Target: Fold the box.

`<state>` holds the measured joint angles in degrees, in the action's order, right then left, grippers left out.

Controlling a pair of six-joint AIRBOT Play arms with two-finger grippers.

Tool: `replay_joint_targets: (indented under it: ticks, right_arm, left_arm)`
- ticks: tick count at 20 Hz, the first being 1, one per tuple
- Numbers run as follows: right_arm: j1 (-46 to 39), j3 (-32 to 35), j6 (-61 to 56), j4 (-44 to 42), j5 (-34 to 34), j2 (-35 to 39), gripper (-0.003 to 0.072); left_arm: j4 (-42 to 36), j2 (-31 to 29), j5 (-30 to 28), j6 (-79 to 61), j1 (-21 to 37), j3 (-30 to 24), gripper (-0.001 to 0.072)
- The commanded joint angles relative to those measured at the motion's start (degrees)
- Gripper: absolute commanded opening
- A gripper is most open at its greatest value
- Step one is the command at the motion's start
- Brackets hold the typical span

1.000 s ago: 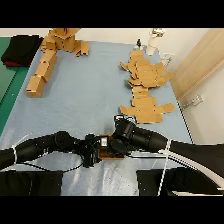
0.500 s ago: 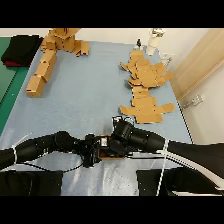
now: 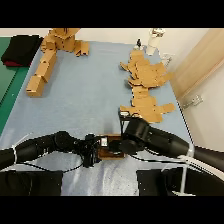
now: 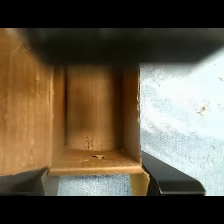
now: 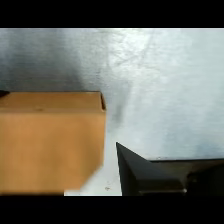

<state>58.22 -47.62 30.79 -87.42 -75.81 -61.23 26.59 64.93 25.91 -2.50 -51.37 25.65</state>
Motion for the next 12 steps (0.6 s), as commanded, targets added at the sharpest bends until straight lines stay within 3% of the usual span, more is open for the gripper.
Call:
replay_joint_targets:
  ticks: [1,3,4,6,7,8,10,12]
  right_arm:
    - [-0.04,-0.04,-1.95,3.13,-5.6,6.16,0.0448]
    - [-0.26,-0.04,-2.29,5.92,-11.19,8.98,0.044]
    - [-1.05,0.07,-2.21,7.52,-13.94,10.03,0.0359]
    - [-4.11,1.22,1.66,11.65,-17.29,11.17,0.0296]
    - [-7.39,2.58,5.38,13.22,-15.96,11.19,0.0181]
    - [-11.69,4.31,9.46,13.42,-11.76,11.1,0.014]
    - [-24.46,8.04,23.8,5.92,6.64,9.51,0.0028]
    - [-37.03,8.94,46.36,-14.75,22.25,5.07,0.001]
  left_arm:
    - [0.0,0.02,0.0,0.02,0.02,0.0,0.0461]
    - [0.0,0.02,0.0,0.02,0.02,0.0,0.0461]
    - [-0.02,0.02,0.0,0.02,0.02,0.0,0.0461]
    - [0.0,0.02,0.0,0.02,0.02,0.0,0.0461]
    - [0.0,0.02,0.0,0.02,0.04,0.0,0.0461]
    - [0.0,0.02,0.0,0.02,0.02,0.0,0.0461]
    - [0.0,0.02,0.0,0.02,0.02,0.0,0.0461]
    - [0.0,0.02,0.0,0.02,0.02,0.0,0.0461]
